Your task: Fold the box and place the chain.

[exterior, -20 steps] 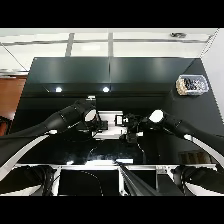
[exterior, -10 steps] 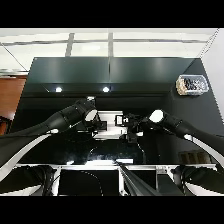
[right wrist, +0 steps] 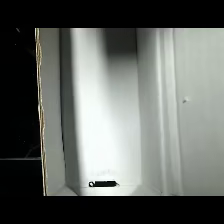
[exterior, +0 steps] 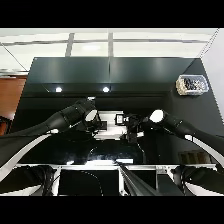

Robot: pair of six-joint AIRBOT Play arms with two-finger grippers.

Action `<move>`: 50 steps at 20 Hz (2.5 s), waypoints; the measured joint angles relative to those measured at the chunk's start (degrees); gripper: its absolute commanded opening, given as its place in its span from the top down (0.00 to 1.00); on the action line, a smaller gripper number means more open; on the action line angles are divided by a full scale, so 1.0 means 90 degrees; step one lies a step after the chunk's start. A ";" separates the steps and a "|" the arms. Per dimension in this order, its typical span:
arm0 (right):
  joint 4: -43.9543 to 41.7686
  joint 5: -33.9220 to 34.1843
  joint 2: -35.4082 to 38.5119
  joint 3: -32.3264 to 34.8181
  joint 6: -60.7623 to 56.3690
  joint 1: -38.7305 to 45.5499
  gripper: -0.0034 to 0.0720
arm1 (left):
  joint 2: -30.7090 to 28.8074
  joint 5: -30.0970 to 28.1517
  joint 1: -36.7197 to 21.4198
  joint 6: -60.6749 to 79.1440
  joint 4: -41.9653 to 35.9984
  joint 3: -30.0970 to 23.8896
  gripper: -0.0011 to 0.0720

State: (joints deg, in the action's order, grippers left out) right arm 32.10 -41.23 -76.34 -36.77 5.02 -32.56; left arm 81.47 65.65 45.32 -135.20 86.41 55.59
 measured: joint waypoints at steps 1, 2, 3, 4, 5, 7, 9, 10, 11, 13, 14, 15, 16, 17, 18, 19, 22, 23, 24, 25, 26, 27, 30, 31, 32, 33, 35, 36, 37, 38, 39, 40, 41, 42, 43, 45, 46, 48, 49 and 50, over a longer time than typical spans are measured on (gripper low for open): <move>-0.0012 -0.0036 0.0061 0.0000 -0.0078 0.0012 0.08 | 0.0000 -0.0015 0.0000 -0.0019 -0.0007 0.0000 0.95; -0.0012 -0.0049 0.0138 -0.0002 -0.0124 0.0041 0.08 | 0.0000 -0.0029 -0.0002 -0.0019 -0.0002 0.0000 0.95; 0.0010 -0.0056 0.0223 -0.0002 -0.0175 0.0087 0.08 | 0.0002 -0.0027 -0.0005 -0.0019 0.0002 0.0000 0.95; 0.0068 -0.0073 0.0330 -0.0002 -0.0255 0.0151 0.08 | 0.0000 -0.0029 -0.0005 -0.0019 0.0007 0.0000 0.95; 0.0170 -0.0102 0.0432 -0.0002 -0.0350 0.0223 0.08 | 0.0000 -0.0032 -0.0005 -0.0019 0.0007 0.0000 0.95; 0.0483 -0.0257 0.0658 -0.0002 -0.0602 0.0420 0.08 | 0.0000 -0.0044 -0.0005 -0.0019 0.0010 0.0000 0.95; 0.0809 -0.0486 0.0833 -0.0002 -0.0787 0.0648 0.08 | 0.0002 -0.0027 -0.0005 -0.0019 0.0010 0.0000 0.95; 0.0959 -0.0624 0.0886 -0.0002 -0.0857 0.0755 0.08 | 0.0000 -0.0022 -0.0005 -0.0017 0.0012 0.0000 0.95; 0.1095 -0.0741 0.0925 0.0000 -0.0903 0.0831 0.08 | 0.0002 -0.0019 -0.0005 -0.0017 0.0012 0.0000 0.95; 0.1273 -0.0869 0.0962 0.0005 -0.0930 0.0928 0.08 | 0.0000 -0.0012 -0.0005 -0.0012 0.0012 0.0000 0.95; 0.1341 -0.0899 0.0962 0.0010 -0.0918 0.0954 0.08 | 0.0000 -0.0012 -0.0005 -0.0010 0.0012 0.0000 0.95; 0.1384 -0.0901 0.0950 0.0010 -0.0865 0.0976 0.08 | 0.0000 -0.0012 -0.0005 -0.0007 0.0012 0.0000 0.95; 0.1416 -0.0874 0.0920 0.0012 -0.0792 0.0991 0.08 | 0.0000 -0.0015 -0.0005 -0.0002 0.0012 0.0000 0.95; 0.1423 -0.0869 0.0899 0.0010 -0.0724 0.0998 0.08 | 0.0000 -0.0019 -0.0005 0.0000 0.0015 0.0000 0.95; 0.1416 -0.0867 0.0867 0.0012 -0.0656 0.1008 0.08 | 0.0002 -0.0024 -0.0005 0.0000 0.0015 0.0000 0.95; 0.1365 -0.0865 0.0835 0.0012 -0.0578 0.1010 0.08 | 0.0000 -0.0027 -0.0005 0.0002 0.0015 0.0000 0.95; 0.1047 -0.0838 0.0729 0.0012 -0.0199 0.1020 0.10 | 0.0000 -0.0032 -0.0005 0.0000 0.0015 0.0000 0.95; 0.0906 -0.0828 0.0687 0.0012 -0.0032 0.1020 0.15 | 0.0000 -0.0034 -0.0005 0.0002 0.0015 0.0000 0.95; 0.0746 -0.0818 0.0651 0.0012 0.0126 0.1020 0.15 | 0.0000 -0.0034 -0.0005 0.0000 0.0015 0.0000 0.95; 0.0593 -0.0801 0.0624 0.0010 0.0279 0.1020 0.21 | 0.0002 -0.0036 -0.0005 0.0000 0.0015 0.0000 0.95; 0.0440 -0.0799 0.0600 0.0012 0.0418 0.1013 0.27 | 0.0002 -0.0039 -0.0005 0.0000 0.0015 0.0000 0.95; 0.0308 -0.0804 0.0578 0.0012 0.0539 0.0986 0.28 | 0.0002 -0.0039 -0.0005 0.0000 0.0015 0.0000 0.95; 0.0112 -0.0797 0.0495 0.0010 0.0750 0.0840 0.34 | 0.0000 -0.0046 -0.0005 0.0000 0.0015 0.0000 0.95; 0.0087 -0.0775 0.0464 0.0012 0.0777 0.0777 0.42 | 0.0002 -0.0046 -0.0005 0.0000 0.0015 0.0000 0.95; 0.0063 -0.0743 0.0437 0.0010 0.0780 0.0731 0.66 | 0.0000 -0.0046 -0.0005 0.0000 0.0015 0.0000 0.95; 0.0046 -0.0724 0.0413 0.0012 0.0777 0.0690 0.78 | 0.0000 -0.0046 -0.0005 0.0000 0.0015 0.0000 0.95; 0.0056 -0.0707 0.0389 0.0010 0.0716 0.0631 0.78 | 0.0002 -0.0046 -0.0005 -0.0002 0.0012 0.0000 0.95; 0.0080 -0.0695 0.0379 0.0012 0.0639 0.0619 0.78 | 0.0000 -0.0046 -0.0005 -0.0002 0.0015 0.0000 0.95; 0.0083 -0.0685 0.0374 0.0010 0.0561 0.0597 0.78 | 0.0000 -0.0046 -0.0005 -0.0002 0.0012 0.0000 0.95; 0.0090 -0.0673 0.0367 0.0012 0.0483 0.0568 0.78 | 0.0002 -0.0046 -0.0005 -0.0002 0.0012 0.0000 0.95; 0.0095 -0.0634 0.0352 0.0010 0.0427 0.0522 0.78 | 0.0000 -0.0046 -0.0005 -0.0002 0.0012 0.0000 0.95; 0.0085 -0.0563 0.0328 0.0010 0.0367 0.0457 0.78 | 0.0000 -0.0046 -0.0005 -0.0002 0.0012 0.0000 0.95; 0.0053 -0.0474 0.0306 0.0012 0.0308 0.0372 0.78 | 0.0002 -0.0046 -0.0005 -0.0002 0.0012 0.0000 0.95; -0.0010 -0.0350 0.0282 0.0012 0.0270 0.0282 0.78 | 0.0000 -0.0041 -0.0005 -0.0002 0.0012 0.0000 0.95; -0.0083 -0.0219 0.0260 0.0012 0.0243 0.0172 0.78 | 0.0000 -0.0034 -0.0005 -0.0002 0.0015 0.0000 0.95; -0.0202 0.0036 0.0226 0.0012 0.0192 -0.0005 0.78 | 0.0000 -0.0029 -0.0005 -0.0002 0.0015 0.0000 0.95; -0.0226 0.0124 0.0216 0.0012 0.0148 -0.0061 0.78 | 0.0000 -0.0029 -0.0005 0.0000 0.0015 0.0000 0.95; -0.0272 0.0257 0.0206 0.0012 0.0015 -0.0138 0.78 | 0.0000 -0.0032 -0.0005 0.0000 0.0015 0.0000 0.95; -0.0294 0.0291 0.0202 0.0012 -0.0051 -0.0158 0.78 | 0.0000 -0.0032 -0.0005 -0.0002 0.0012 0.0000 0.95; -0.0304 0.0335 0.0199 0.0012 -0.0090 -0.0177 0.78 | 0.0000 -0.0032 -0.0005 -0.0002 0.0012 0.0000 0.95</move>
State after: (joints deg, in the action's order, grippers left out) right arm 29.36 -38.22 -74.54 -36.67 4.21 -34.15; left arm 81.47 65.36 45.28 -135.22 86.52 55.59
